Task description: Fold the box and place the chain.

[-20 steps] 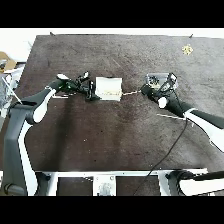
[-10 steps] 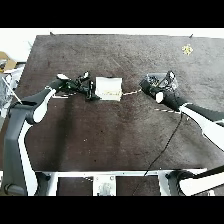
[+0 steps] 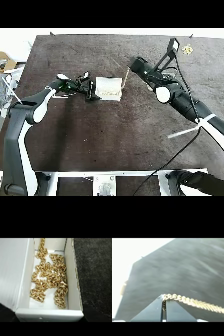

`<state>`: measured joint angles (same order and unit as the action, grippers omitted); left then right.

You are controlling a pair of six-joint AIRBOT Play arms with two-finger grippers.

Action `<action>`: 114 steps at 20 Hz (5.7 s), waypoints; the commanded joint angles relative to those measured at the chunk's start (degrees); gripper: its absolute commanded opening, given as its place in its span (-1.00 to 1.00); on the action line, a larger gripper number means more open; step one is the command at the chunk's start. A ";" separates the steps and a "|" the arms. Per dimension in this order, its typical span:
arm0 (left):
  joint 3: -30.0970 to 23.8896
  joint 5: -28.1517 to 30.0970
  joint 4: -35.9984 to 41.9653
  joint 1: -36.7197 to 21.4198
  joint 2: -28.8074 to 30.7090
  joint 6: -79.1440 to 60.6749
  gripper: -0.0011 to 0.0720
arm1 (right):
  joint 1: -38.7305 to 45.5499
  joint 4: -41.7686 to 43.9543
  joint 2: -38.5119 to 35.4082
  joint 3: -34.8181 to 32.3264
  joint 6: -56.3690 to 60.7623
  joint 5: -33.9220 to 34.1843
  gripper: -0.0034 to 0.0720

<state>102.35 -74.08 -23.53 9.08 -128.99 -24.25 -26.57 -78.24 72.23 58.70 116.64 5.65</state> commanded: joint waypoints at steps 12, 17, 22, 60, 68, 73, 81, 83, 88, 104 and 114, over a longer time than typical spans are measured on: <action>-0.02 0.00 -0.02 0.04 -0.02 -0.02 -0.19 | -11.80 3.89 17.62 4.09 0.15 0.11 -0.91; -0.02 0.00 -0.02 0.04 -0.02 -0.02 -0.19 | -8.85 -1.11 15.06 4.09 0.11 -3.17 -0.06; -0.02 0.00 -0.02 0.04 -0.02 -0.02 -0.19 | 0.39 -10.34 5.57 1.44 0.13 -18.34 -0.05; -0.02 0.00 0.00 0.04 -0.02 -0.02 -0.19 | -6.32 -3.69 1.77 1.22 0.20 -1.62 -0.91; -0.02 -0.02 0.00 0.04 -0.02 -0.02 -0.19 | -11.17 5.49 14.29 1.27 0.20 4.55 -0.91; -0.02 0.00 0.00 0.04 -0.02 -0.02 -0.19 | -10.45 4.94 15.06 0.68 0.13 -1.38 -0.85; -0.02 0.00 0.00 0.04 0.00 -0.02 -0.19 | -1.14 -15.28 4.79 0.66 -0.04 -27.52 0.00; -0.02 0.00 0.00 0.04 -0.02 -0.02 -0.19 | 3.10 -17.18 3.96 0.35 -0.07 -33.29 0.00; -0.02 0.11 0.00 0.04 -0.02 -0.02 -0.19 | 15.43 -10.56 7.89 -6.51 0.83 -22.58 -0.06; -0.02 0.11 0.00 0.04 -0.02 -0.02 -0.19 | 15.87 3.72 24.24 0.85 2.89 -6.14 -0.91; -0.02 0.11 0.00 0.04 -0.02 -0.02 -0.19 | 5.22 -12.00 -1.55 0.74 2.49 -7.67 -0.91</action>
<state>102.35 -74.00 -23.53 9.08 -128.97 -24.25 -18.48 -86.87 75.72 59.37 119.11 -1.52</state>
